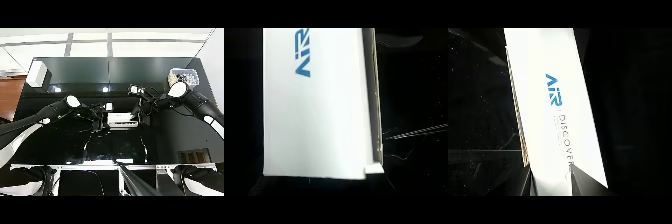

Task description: Fold the box and place the chain.

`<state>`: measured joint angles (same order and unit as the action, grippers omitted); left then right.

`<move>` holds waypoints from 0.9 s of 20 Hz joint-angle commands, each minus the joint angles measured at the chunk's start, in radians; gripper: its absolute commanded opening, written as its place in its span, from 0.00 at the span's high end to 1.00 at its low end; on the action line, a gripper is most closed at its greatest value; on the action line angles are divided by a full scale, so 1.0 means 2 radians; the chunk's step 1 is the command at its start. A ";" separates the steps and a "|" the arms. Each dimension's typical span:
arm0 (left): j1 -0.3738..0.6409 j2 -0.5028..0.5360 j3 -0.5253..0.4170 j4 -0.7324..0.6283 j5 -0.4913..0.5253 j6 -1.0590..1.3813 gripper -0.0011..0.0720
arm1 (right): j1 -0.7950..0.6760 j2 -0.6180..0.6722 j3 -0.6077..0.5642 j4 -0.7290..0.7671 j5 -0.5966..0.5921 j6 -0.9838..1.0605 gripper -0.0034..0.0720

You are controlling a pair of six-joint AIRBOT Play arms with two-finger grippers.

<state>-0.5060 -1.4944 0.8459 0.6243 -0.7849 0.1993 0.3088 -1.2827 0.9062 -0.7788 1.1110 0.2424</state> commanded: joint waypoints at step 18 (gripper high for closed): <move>0.000 0.000 0.000 0.000 0.000 -0.001 0.32 | 0.001 0.000 -0.007 -0.001 -0.008 0.000 0.46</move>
